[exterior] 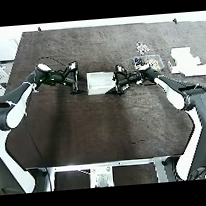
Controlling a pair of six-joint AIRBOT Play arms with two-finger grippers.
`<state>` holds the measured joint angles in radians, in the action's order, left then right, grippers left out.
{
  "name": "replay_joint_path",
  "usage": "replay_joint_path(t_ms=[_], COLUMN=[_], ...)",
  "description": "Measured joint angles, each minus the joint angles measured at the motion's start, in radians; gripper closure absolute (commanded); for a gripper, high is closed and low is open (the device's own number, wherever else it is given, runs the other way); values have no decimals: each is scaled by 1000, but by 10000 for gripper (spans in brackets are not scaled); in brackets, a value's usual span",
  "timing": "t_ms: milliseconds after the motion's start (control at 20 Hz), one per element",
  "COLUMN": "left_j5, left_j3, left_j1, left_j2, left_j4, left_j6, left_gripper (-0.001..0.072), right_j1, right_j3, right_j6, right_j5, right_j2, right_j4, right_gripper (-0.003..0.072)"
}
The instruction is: Fold the box and place the chain.
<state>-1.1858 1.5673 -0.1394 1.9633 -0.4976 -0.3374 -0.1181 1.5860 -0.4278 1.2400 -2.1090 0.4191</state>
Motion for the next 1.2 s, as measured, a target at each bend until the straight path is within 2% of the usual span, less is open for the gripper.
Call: replay_joint_path(t_ms=[300,800,1200], left_j5=[-6,-8,41], left_j3=[-2,-2,-2], left_j1=[-2,-6,-42], left_j2=[1,29,52], left_j4=[-44,-5,6], left_j6=[42,48,47], left_gripper=[-11,-11,-11], right_j1=[0,0,0], right_j3=[0,0,0], right_j6=[0,0,0], right_j5=[-1,0,0], right_j2=[0,0,0], right_j4=[0,0,1], right_gripper=[105,105,106])
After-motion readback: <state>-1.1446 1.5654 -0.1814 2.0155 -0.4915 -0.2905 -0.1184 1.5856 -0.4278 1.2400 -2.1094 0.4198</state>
